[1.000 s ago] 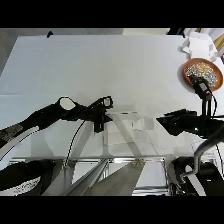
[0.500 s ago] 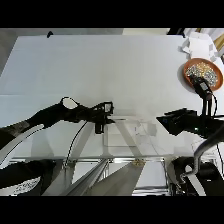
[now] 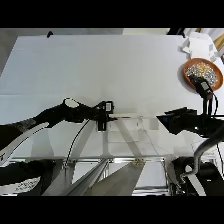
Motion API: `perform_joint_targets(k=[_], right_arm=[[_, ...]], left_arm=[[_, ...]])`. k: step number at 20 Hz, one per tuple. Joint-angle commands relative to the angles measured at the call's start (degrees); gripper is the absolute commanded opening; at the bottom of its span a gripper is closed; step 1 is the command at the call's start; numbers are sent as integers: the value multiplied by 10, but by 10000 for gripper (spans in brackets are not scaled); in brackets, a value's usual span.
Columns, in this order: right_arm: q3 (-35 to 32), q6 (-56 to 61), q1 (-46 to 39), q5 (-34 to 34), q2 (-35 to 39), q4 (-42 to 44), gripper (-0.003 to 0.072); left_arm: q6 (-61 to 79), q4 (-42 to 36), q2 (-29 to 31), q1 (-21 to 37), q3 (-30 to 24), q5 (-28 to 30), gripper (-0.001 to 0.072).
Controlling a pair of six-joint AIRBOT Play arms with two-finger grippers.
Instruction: Fold the box and place the chain.
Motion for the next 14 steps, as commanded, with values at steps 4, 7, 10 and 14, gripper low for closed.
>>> perform_joint_targets(k=[4,7,10,14], right_arm=[[0,0,0,-2,1,0,473],[0,0,0,-2,1,0,473],[0,0,0,-2,1,0,473],[0,0,0,-5,1,0,473]], left_arm=[[12,17,-17,0,1,7,5],[11,17,-17,0,1,7,6],[12,17,-17,0,1,10,6],[12,17,-17,0,1,14,5]])
